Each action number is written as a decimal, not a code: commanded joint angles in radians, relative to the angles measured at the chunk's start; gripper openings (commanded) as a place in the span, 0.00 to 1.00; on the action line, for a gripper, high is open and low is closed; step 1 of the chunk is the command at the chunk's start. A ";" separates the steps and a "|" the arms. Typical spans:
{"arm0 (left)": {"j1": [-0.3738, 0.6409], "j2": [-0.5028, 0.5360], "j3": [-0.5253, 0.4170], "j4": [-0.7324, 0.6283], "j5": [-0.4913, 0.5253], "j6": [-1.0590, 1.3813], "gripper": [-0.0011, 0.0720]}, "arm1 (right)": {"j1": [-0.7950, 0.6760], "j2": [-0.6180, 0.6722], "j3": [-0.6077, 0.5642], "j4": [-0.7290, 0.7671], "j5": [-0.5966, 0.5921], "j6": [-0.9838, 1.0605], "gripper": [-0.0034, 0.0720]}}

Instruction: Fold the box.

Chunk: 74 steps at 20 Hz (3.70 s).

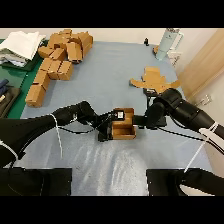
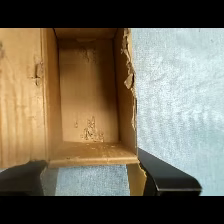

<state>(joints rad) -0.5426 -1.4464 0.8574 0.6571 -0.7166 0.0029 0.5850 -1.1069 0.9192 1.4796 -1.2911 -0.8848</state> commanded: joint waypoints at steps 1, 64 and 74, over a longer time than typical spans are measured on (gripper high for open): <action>0.000 0.000 0.000 0.000 0.000 0.000 0.58 | -0.105 -0.007 0.000 -0.004 0.008 -0.078 0.31; 0.000 0.000 0.000 0.000 0.000 0.000 0.58 | 0.097 0.284 -0.444 0.464 0.719 -1.804 0.74; 0.000 0.000 0.000 0.000 0.000 0.000 0.58 | 0.097 0.251 -0.444 0.431 0.767 -1.899 0.72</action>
<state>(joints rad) -0.5426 -1.4464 0.8574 0.6571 -0.7166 0.0029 0.6807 -0.8425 0.4759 1.9141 -0.5312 -2.7556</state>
